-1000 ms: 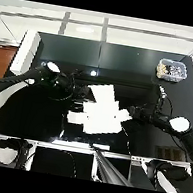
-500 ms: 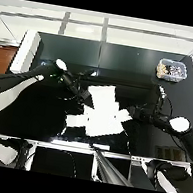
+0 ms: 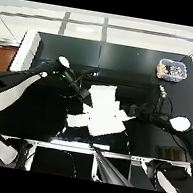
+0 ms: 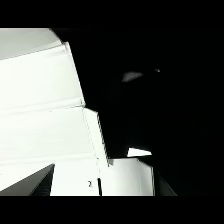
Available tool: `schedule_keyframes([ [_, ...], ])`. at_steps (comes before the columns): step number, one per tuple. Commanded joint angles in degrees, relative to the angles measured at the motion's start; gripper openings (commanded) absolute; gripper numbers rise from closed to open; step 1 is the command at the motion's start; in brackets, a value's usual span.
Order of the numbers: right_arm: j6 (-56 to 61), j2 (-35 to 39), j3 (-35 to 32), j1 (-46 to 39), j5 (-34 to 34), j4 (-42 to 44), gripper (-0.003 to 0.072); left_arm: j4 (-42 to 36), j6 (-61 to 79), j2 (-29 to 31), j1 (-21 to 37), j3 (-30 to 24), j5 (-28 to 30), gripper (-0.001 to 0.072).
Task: Fold the box and place the chain.
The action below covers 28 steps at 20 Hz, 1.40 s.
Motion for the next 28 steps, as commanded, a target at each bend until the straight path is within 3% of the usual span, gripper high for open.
schedule_keyframes([
  [1,-2.8,0.1,6.0,-2.2,7.5,-8.7,0.071,1.4,0.5,2.2,0.0,0.7,-1.9,0.0023],
  [4,-8.1,0.1,13.7,-4.6,13.8,-20.2,0.0706,5.1,1.7,10.2,-0.3,-3.7,0.8,0.0022],
  [7,-14.0,0.1,15.5,-4.7,11.1,-24.1,0.0705,4.3,19.7,21.3,-0.3,-14.3,13.9,0.0025],
  [9,-13.7,0.0,15.5,-4.6,9.0,-21.1,0.0705,4.4,32.3,24.9,-0.2,-18.3,20.0,0.0027],
  [11,-14.2,0.0,15.3,-4.6,9.1,-16.8,0.0705,4.5,39.5,24.3,-0.3,-18.4,21.8,0.0026],
  [14,-26.1,0.0,13.4,-2.6,11.9,-17.4,0.0705,4.5,43.8,22.1,-2.0,-18.4,27.3,0.0027],
  [22,-50.5,-2.2,5.5,4.9,12.2,-17.3,0.0705,6.3,47.6,18.4,-3.5,-18.4,27.5,0.0027],
  [28,-54.8,-8.8,5.4,12.6,14.4,-18.2,0.0705,6.3,47.6,18.4,-3.5,-18.4,27.0,0.0027],
])
